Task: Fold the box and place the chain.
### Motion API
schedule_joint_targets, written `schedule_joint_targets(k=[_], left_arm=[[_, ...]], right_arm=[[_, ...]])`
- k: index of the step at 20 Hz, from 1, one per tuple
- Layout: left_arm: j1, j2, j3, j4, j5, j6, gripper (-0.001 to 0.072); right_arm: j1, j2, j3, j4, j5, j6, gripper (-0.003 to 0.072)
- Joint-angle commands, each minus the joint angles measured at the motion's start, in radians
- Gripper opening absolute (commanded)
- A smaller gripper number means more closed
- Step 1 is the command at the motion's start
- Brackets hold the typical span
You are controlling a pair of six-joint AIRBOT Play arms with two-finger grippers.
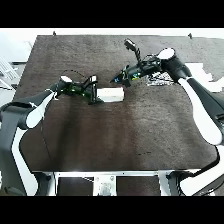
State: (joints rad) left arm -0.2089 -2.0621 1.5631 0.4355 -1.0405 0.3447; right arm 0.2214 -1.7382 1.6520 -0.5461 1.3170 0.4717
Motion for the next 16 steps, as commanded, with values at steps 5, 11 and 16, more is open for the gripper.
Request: schedule_joint_targets(k=[5, 11, 16], left_arm=[[0.000, 0.001, 0.000, 0.000, 0.001, 0.001, 0.0412], [0.000, 0.001, 0.000, 0.000, 0.002, 0.001, 0.0412], [0.000, 0.001, 0.000, 0.000, 0.002, 0.001, 0.0412]], right_arm=[[0.023, 0.156, -0.424, 0.039, -0.368, -0.119, 0.0005], [0.053, 0.068, -0.467, 0.042, -0.664, -0.197, 0.0005], [0.050, 0.061, -0.466, 0.041, -0.663, -0.196, 0.0005]])
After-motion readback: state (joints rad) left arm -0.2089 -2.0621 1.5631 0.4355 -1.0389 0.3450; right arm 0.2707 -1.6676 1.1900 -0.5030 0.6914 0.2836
